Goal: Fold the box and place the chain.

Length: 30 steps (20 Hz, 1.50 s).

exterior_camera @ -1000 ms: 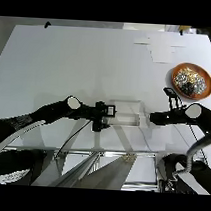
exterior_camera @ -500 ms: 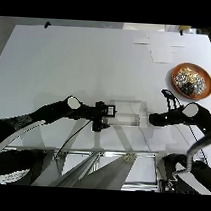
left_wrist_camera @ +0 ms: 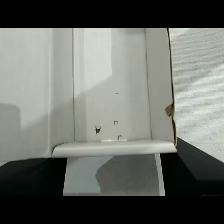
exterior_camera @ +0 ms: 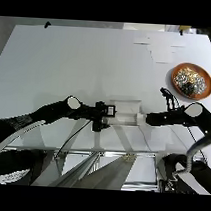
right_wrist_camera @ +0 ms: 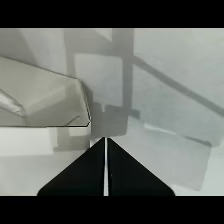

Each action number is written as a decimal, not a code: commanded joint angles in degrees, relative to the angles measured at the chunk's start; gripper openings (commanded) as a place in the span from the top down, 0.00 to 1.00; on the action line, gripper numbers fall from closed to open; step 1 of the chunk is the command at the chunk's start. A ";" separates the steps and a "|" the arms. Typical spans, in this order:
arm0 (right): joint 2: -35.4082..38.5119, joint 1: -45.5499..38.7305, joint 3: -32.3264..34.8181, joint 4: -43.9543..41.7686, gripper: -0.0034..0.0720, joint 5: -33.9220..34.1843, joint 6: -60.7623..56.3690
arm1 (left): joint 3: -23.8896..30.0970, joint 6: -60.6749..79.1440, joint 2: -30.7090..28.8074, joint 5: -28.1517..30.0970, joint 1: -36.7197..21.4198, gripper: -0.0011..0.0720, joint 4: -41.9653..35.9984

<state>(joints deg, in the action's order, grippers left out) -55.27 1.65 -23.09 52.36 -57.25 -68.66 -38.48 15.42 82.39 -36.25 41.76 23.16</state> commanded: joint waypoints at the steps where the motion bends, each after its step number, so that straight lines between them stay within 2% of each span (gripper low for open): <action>1: 3.10 0.02 -0.02 -3.63 0.69 -1.77 2.16 | 0.02 0.00 -0.04 0.02 0.02 0.80 0.00; 2: 3.96 0.02 -0.02 -3.61 0.64 -2.56 2.16 | 0.02 0.00 -0.04 0.02 0.02 0.80 0.00; 9: 6.23 0.28 -0.02 -7.74 0.63 -3.69 2.14 | 0.02 0.00 -0.04 0.02 0.02 0.80 0.00; 13: 6.10 3.89 -0.02 -7.41 0.61 -2.05 1.86 | 0.02 0.00 -0.04 0.02 0.02 0.80 0.00; 16: 5.90 5.97 -0.04 -6.25 0.50 0.74 -0.52 | 0.00 0.00 -0.04 0.02 0.02 0.80 0.00; 20: 5.86 11.02 -1.09 2.91 0.50 4.22 -9.62 | 0.02 0.00 -0.04 0.02 0.02 0.80 0.00; 23: 5.18 16.85 -4.42 11.50 0.51 5.84 -19.87 | 0.02 0.00 -0.04 0.02 0.02 0.80 0.00; 25: 2.32 20.76 -6.78 16.46 0.51 5.07 -27.58 | 0.02 0.00 -0.04 0.00 0.02 0.80 0.00; 30: -5.99 30.56 -11.23 20.50 0.51 5.07 -39.91 | 0.02 0.00 -0.04 0.02 0.02 0.80 0.00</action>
